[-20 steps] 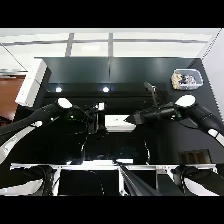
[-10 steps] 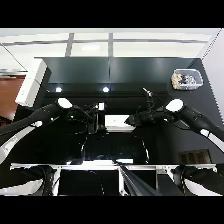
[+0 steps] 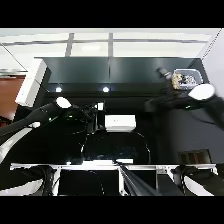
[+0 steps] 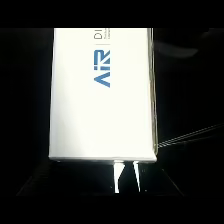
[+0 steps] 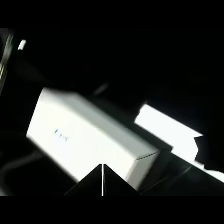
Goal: Fold the box and place the chain.
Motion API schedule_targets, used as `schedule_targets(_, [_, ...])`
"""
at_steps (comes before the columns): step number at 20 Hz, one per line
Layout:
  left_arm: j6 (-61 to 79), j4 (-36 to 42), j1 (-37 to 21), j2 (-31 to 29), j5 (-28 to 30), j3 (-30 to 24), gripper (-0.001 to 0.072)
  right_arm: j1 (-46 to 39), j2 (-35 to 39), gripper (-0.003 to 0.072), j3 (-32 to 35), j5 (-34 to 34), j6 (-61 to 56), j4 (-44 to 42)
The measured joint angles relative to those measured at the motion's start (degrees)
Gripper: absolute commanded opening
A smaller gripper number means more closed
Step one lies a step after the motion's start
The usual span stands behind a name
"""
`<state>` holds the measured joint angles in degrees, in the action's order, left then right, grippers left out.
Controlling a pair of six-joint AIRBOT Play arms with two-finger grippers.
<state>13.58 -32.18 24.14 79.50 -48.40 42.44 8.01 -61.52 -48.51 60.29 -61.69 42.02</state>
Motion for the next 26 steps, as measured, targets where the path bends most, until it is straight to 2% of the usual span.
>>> schedule_targets(3, [-5.9, -5.0, -0.4, -4.5, -0.9, 0.0, 0.0709, -7.8, 4.5, 0.0017, -1.4, 3.8, -1.7, 5.5])
schedule_targets(7, [-11.0, -6.2, 2.5, -7.7, -2.4, 2.6, 0.0709, -13.9, 6.7, 0.0017, -1.7, 5.7, -2.7, 9.6])
schedule_targets(12, [-19.1, -6.2, 10.6, -0.6, -1.5, 13.1, 0.07, -15.7, 7.4, 0.0017, -1.7, 5.5, -2.8, 11.1])
schedule_targets(15, [-23.5, -6.4, 12.9, 4.4, -1.5, 17.5, 0.07, -16.0, 7.5, 0.0017, -1.7, 5.5, -2.0, 11.3])
schedule_targets(19, [-28.3, -6.5, 12.8, 7.6, -3.1, 19.5, 0.0698, -16.2, 7.6, 0.0017, -1.7, 5.5, -1.5, 11.5])
schedule_targets(26, [-30.1, -7.7, 12.8, 8.9, -6.3, 20.1, 0.0702, -16.2, 7.6, 0.0017, -1.7, 5.5, -0.9, 11.6])
